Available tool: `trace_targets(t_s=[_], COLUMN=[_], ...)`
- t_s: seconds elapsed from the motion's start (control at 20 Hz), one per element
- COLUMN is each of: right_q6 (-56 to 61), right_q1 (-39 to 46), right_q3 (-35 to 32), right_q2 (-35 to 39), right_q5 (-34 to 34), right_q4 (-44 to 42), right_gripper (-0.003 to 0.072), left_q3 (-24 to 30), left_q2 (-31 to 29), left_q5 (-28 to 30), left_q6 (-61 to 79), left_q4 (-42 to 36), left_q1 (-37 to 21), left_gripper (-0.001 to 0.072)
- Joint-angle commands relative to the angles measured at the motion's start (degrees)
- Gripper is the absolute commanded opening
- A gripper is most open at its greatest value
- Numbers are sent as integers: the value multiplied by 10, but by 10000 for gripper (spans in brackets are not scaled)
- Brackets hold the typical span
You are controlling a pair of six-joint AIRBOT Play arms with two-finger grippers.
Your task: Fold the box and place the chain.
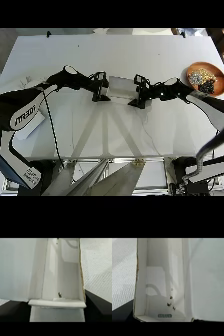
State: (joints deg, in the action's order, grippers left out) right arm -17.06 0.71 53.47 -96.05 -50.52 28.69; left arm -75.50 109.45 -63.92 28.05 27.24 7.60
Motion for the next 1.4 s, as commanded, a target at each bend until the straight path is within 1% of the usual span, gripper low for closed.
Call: trace_targets(t_s=[0.0,0.05,0.1,0.15,0.2,1.25,1.3,1.35], right_q6=[1,1,1,1,1,1,1,1], right_q1=[0,0,0,0,0,0,0,0], right_q3=[0,0,0,0,0,0,0,0], right_q2=[0,0,0,0,0,0,0,0], right_q5=[0,0,0,0,0,-5,-8,-10], right_q4=[0,0,0,0,0,-7,-6,-7], right_gripper=[456,456,456,456,456,457,470,545], left_q3=[0,0,0,0,0,0,0,0], left_q2=[0,0,0,0,0,0,0,0], left_q5=[3,3,3,3,3,3,3,3], left_q6=[0,0,0,0,0,0,0,0], left_q4=[9,9,9,9,9,11,11,11], left_q1=[3,3,3,3,3,4,4,4], left_gripper=[502,501,486,430,401,402,402,402])
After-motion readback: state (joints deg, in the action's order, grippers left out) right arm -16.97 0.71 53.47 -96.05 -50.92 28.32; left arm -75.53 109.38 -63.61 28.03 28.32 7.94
